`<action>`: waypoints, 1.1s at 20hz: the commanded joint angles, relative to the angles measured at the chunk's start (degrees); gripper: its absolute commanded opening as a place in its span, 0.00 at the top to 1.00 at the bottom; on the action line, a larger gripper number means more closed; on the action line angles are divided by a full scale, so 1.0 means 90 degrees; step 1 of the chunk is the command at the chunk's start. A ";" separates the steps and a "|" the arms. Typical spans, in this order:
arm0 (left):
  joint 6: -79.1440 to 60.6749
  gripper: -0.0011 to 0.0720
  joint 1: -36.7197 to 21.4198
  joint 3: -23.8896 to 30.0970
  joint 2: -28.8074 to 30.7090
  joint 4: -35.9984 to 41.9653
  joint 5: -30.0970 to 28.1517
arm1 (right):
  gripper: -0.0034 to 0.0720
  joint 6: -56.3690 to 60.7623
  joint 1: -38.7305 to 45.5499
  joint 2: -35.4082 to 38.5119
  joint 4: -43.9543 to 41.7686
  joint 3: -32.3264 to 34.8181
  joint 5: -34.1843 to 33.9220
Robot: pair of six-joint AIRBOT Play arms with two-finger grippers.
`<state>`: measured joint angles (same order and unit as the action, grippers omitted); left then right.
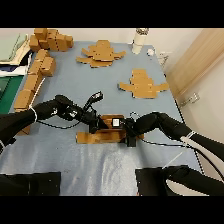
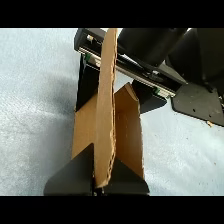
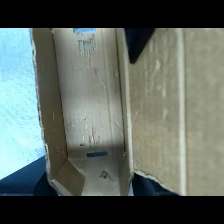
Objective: Fold the box.
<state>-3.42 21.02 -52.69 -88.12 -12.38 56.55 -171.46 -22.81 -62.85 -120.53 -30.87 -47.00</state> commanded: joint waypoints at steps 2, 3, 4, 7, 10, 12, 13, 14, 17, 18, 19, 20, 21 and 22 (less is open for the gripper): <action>-0.0002 0.97 0.0005 0.0000 -0.0005 -0.0002 -0.0002 | 0.09 0.0199 0.0000 0.0010 -0.0097 0.0000 -0.0024; 0.0000 0.97 0.0005 0.0000 -0.0005 -0.0002 -0.0002 | 0.09 0.0216 0.0002 0.0010 -0.0112 0.0000 -0.0019; -0.0002 0.97 0.0005 0.0000 -0.0005 -0.0002 -0.0002 | 0.09 0.0216 0.0012 0.0012 -0.0112 0.0000 -0.0024; 0.0000 0.97 0.0005 0.0000 -0.0005 -0.0002 -0.0002 | 0.09 0.0321 0.0070 0.0109 -0.0160 0.0000 -0.0095; 0.0000 0.97 0.0005 0.0000 -0.0005 -0.0002 -0.0002 | 0.09 0.0335 0.0214 0.0221 -0.0209 0.0000 -0.0153; 0.0000 0.97 0.0005 0.0000 -0.0005 0.0000 -0.0002 | 0.10 0.0333 0.0223 0.0211 -0.0260 0.0000 -0.0163; 0.0000 0.97 0.0002 0.0000 -0.0005 -0.0002 -0.0002 | 0.10 0.0330 0.0223 0.0194 -0.0335 0.0000 -0.0160; 0.0000 0.97 0.0005 0.0000 -0.0005 0.0000 -0.0002 | 0.11 0.0330 0.0221 0.0170 -0.0357 0.0002 -0.0124; -0.0002 0.97 0.0005 0.0000 -0.0005 -0.0002 0.0000 | 0.11 0.0304 0.0219 -0.0007 -0.0379 0.0000 -0.0039; -0.0002 0.97 0.0005 0.0000 -0.0005 -0.0002 -0.0002 | 0.12 0.0270 0.0204 -0.0041 -0.0376 0.0000 -0.0034; -0.0002 0.97 0.0002 0.0000 -0.0005 -0.0002 -0.0002 | 0.23 0.0262 0.0189 -0.0058 -0.0369 0.0002 -0.0019; -0.0002 0.97 0.0005 0.0000 -0.0005 -0.0002 0.0000 | 0.24 0.0250 0.0185 -0.0073 -0.0374 0.0002 -0.0017; 0.0000 0.97 0.0002 0.0000 -0.0005 -0.0002 -0.0002 | 0.24 0.0211 0.0182 -0.0085 -0.0372 0.0002 0.0000; 0.0000 0.97 0.0002 0.0000 -0.0005 0.0000 -0.0002 | 0.24 0.0211 0.0185 -0.0085 -0.0359 0.0002 0.0000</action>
